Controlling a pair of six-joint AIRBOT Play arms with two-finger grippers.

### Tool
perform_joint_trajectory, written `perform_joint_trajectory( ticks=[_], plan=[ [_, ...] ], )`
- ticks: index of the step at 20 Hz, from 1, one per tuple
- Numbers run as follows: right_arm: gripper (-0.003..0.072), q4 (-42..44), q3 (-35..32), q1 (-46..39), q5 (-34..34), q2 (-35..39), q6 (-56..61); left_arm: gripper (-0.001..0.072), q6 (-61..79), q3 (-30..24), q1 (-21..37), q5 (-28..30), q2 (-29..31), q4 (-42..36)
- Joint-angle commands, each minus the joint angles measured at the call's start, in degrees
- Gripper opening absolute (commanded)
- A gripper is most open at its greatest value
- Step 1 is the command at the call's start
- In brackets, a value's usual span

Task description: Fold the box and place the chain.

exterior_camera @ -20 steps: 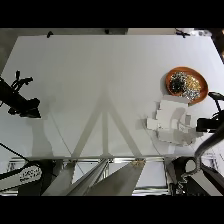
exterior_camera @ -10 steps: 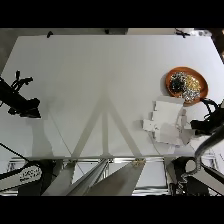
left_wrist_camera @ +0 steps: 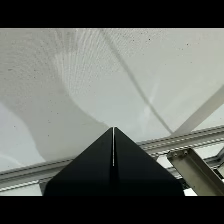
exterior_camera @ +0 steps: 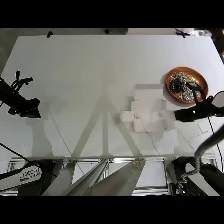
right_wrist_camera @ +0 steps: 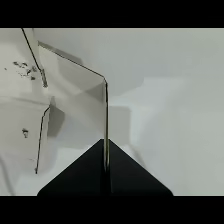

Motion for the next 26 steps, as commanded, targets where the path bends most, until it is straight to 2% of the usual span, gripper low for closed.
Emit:
perform_joint_trajectory(
  ticks=[1,4,12,21,25,26],
  plan=[
    [0.0005,4.48,0.00,11.32,-12.02,7.50,5.07,0.0010,0.02,-0.02,-0.02,0.00,0.02,0.02],
    [0.0005,4.52,-0.81,17.97,-14.95,8.35,8.59,0.0010,0.02,-0.02,-0.02,0.00,0.02,0.02],
    [0.0005,4.72,-10.97,30.42,-27.45,8.35,15.15,0.0010,0.02,-0.02,-0.02,0.00,0.02,0.00],
    [0.0006,4.31,-11.23,30.51,-25.46,5.62,14.32,0.0010,2.43,-0.02,-0.02,3.63,0.00,-0.87],
    [0.0007,4.33,-11.23,30.51,-23.19,5.38,14.12,0.0013,3.04,-0.02,-0.09,9.68,-0.02,-7.30],
    [0.0007,4.33,-11.23,30.51,-22.60,5.38,14.10,0.0074,6.19,-0.02,-0.13,11.37,-0.04,-10.75]
  ],
)
